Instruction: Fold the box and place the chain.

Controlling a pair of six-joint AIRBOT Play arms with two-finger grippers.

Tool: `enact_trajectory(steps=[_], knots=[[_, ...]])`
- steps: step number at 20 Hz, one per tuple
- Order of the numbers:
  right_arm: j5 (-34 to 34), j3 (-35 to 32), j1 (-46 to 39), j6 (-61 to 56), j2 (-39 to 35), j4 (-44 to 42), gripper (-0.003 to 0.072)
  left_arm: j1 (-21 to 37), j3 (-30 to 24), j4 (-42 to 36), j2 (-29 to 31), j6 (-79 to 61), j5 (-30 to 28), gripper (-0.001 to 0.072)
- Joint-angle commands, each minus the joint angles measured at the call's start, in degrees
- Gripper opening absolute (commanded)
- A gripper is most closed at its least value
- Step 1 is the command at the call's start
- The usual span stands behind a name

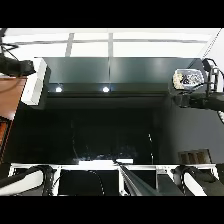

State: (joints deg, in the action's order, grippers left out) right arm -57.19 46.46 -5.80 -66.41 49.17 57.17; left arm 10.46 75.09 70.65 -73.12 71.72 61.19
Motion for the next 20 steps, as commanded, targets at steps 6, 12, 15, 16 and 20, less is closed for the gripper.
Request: enact_trajectory(steps=[6, 12, 15, 16, 20], knots=[[27.45, -10.91, 4.72, 0.46, 0.04, 6.86, 0.0015, -15.72, -43.80, -0.63, 26.84, -0.92, -37.86, 0.0027], [24.35, -10.88, 4.74, 0.44, 0.02, 6.97, 0.0015, -15.69, -43.93, -0.22, 27.15, -1.01, -40.02, 0.0027], [24.35, -10.88, 4.74, 0.44, 0.02, 6.97, 0.0015, -15.69, -43.93, -0.22, 27.15, -1.01, -40.02, 0.0027], [24.35, -10.88, 4.74, 0.44, 0.02, 6.97, 0.0015, -15.69, -43.93, -0.22, 27.15, -1.01, -40.02, 0.0027], [24.35, -10.88, 4.74, 0.44, 0.02, 6.97, 0.0015, -15.69, -43.93, -0.22, 27.15, -1.01, -40.02, 0.0027]])
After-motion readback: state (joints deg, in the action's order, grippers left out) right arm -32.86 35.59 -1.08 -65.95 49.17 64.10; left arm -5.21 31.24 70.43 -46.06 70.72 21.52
